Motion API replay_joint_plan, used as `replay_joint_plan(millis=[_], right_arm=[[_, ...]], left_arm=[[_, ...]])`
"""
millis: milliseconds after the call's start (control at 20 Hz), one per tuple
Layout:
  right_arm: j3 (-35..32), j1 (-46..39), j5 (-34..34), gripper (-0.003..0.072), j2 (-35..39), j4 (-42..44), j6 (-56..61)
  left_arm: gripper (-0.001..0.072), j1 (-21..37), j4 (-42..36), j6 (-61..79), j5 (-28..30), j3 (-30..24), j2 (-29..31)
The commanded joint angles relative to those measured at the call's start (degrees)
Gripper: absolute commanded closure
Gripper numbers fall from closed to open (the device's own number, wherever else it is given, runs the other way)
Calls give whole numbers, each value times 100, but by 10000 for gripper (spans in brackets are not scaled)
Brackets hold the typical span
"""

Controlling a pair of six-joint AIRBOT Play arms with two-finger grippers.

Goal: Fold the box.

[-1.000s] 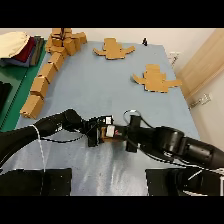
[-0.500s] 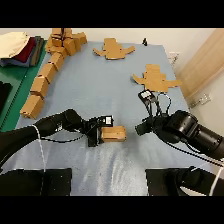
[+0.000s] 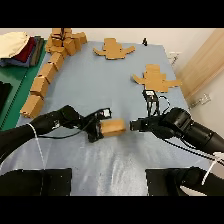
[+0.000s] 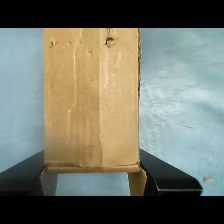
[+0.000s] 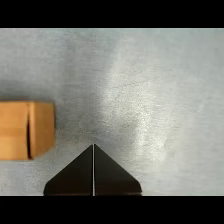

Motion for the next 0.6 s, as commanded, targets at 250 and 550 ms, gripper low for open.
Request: replay_joint_plan(millis=[250,550], right_arm=[[2,-4,59,681,-44,-120,205],[2,-4,81,681,-44,-136,229]], left_arm=[[353,2026,511,-1480,1364,284,118],[353,3526,511,-1545,1937,286,-133]])
